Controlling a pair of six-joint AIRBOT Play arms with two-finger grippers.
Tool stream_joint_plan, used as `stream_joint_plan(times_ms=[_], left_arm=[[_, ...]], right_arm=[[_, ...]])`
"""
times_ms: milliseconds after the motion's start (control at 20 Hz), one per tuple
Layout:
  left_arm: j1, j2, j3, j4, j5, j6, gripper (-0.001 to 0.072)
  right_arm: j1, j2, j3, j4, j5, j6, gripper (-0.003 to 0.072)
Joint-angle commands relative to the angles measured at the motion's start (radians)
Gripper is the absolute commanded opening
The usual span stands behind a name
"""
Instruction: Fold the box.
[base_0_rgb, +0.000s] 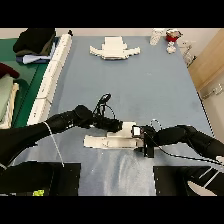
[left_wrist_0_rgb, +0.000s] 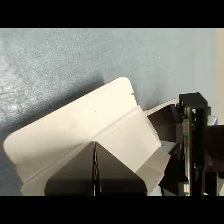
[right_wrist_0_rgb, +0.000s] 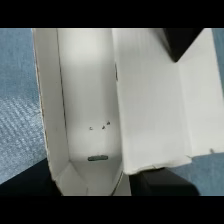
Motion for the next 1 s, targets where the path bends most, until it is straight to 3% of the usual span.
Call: stream_joint_plan(times_ms=[0,250,500,600,700,950], left_arm=[[0.001,0.003,0.021,0.0,-0.041,0.066,0.0015],[0.0,0.183,0.087,0.115,-0.149,0.15,0.0014],[-0.001,0.427,0.087,0.475,-0.333,-0.001,0.0014],[-0.002,0.512,0.085,0.556,-0.434,-0.015,0.0013],[-0.002,0.595,0.062,0.588,-0.49,-0.004,0.0013],[-0.043,0.755,-0.078,0.707,-0.496,-0.003,0.0014]], right_arm=[[0.001,0.0,0.001,-0.001,-0.001,0.0,0.046],[0.001,0.0,0.001,-0.001,-0.001,0.0,0.046],[0.001,0.0,0.001,-0.001,-0.001,0.0,0.046],[0.001,0.0,0.001,-0.001,-0.001,0.0,0.046],[0.001,0.0,0.001,-0.001,-0.001,0.0,0.046],[0.001,0.0,0.001,-0.001,-0.001,0.0,0.046]])
